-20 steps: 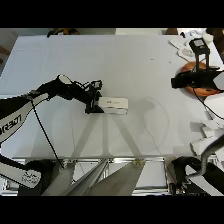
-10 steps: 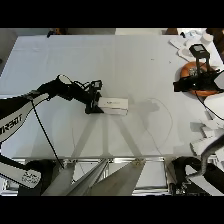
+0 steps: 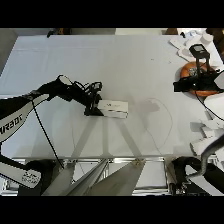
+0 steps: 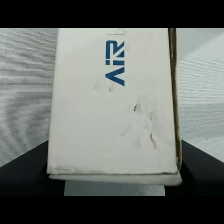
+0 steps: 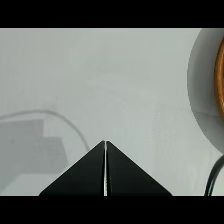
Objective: Fold the box and place the chain.
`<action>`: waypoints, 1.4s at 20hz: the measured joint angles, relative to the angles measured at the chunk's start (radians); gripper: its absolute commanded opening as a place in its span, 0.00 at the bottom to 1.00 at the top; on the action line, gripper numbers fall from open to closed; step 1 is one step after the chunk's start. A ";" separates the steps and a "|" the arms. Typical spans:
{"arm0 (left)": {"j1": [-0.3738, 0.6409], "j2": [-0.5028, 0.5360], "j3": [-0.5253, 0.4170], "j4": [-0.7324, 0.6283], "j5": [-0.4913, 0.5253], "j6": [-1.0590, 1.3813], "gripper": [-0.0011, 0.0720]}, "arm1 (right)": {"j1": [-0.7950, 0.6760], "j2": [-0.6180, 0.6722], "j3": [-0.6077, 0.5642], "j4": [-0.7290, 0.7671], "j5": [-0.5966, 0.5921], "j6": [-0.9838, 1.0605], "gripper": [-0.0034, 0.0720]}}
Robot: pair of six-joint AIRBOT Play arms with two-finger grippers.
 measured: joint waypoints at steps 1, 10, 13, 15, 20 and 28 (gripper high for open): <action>0.000 0.000 0.000 0.002 0.001 0.000 0.10 | 0.000 0.000 0.000 0.000 0.000 0.000 0.05; 0.000 0.095 0.000 0.022 0.067 0.002 0.02 | 0.000 0.000 0.000 0.001 0.001 0.000 0.05; 0.001 0.200 0.000 0.020 0.132 -0.043 0.02 | 0.000 0.000 0.000 0.001 0.000 0.000 0.05; 0.001 0.286 0.000 0.019 0.182 -0.137 0.02 | 0.000 0.000 0.000 0.000 0.000 0.000 0.05; 0.014 0.519 0.000 0.056 0.356 -0.425 0.02 | 0.000 0.000 0.000 0.000 0.000 0.000 0.05; 0.224 0.789 0.000 0.437 0.537 -1.065 0.03 | 0.000 0.000 0.000 0.000 0.000 0.000 0.05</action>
